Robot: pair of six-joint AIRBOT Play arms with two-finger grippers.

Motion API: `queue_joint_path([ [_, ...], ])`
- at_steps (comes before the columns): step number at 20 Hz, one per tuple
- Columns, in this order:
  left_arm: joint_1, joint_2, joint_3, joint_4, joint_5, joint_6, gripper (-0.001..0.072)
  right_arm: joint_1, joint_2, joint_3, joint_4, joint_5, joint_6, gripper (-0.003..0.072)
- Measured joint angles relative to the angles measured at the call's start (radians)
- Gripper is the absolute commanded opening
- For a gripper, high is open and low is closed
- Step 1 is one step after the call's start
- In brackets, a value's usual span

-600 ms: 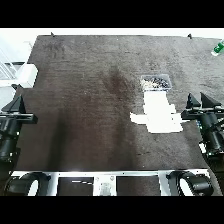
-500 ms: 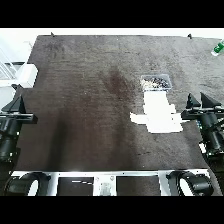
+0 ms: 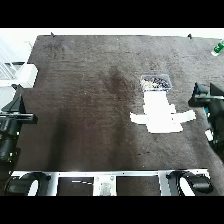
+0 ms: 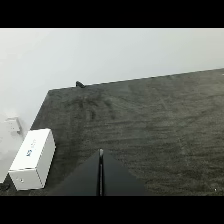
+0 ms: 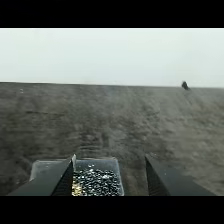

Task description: Fold the box and place the chain.

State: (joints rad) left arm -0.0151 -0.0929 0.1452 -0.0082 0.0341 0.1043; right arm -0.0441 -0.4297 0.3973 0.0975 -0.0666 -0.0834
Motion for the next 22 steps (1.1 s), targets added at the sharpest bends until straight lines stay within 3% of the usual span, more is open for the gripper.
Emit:
queue_joint_path([
  [2, 0.0, 0.0, 0.0, 0.0, 0.0, 0.0, 0.0021, -0.085, -0.169, 0.089, -0.002, 0.078, 0.064, 0.0541],
  [4, 0.0, 0.0, 0.0, 0.0, 0.0, 0.0, 0.0021, -0.205, -0.344, 0.177, -0.065, 0.229, 0.18, 0.0545],
  [7, 0.0, 0.0, 0.0, 0.0, 0.0, 0.0, 0.0021, -0.435, -0.587, 0.327, -0.36, 0.575, 0.49, 0.0534],
  [11, 0.0, 0.0, 0.0, 0.0, 0.0, 0.0, 0.0021, -0.663, -0.78, 0.518, -0.631, 0.944, 0.716, 0.054],
  [15, 0.0, 0.0, 0.0, 0.0, 0.0, 0.0, 0.0021, -0.74, -0.888, 0.686, -0.926, 1.156, 0.884, 0.0571],
  [17, 0.0, 0.0, 0.0, 0.0, 0.0, 0.0, 0.0021, -0.749, -0.942, 0.741, -1.02, 1.241, 0.93, 0.0635],
  [22, 0.0, 0.0, 0.0, 0.0, 0.0, 0.0, 0.0021, -0.703, -1.061, 0.792, -1.166, 1.369, 0.983, 0.0635],
])
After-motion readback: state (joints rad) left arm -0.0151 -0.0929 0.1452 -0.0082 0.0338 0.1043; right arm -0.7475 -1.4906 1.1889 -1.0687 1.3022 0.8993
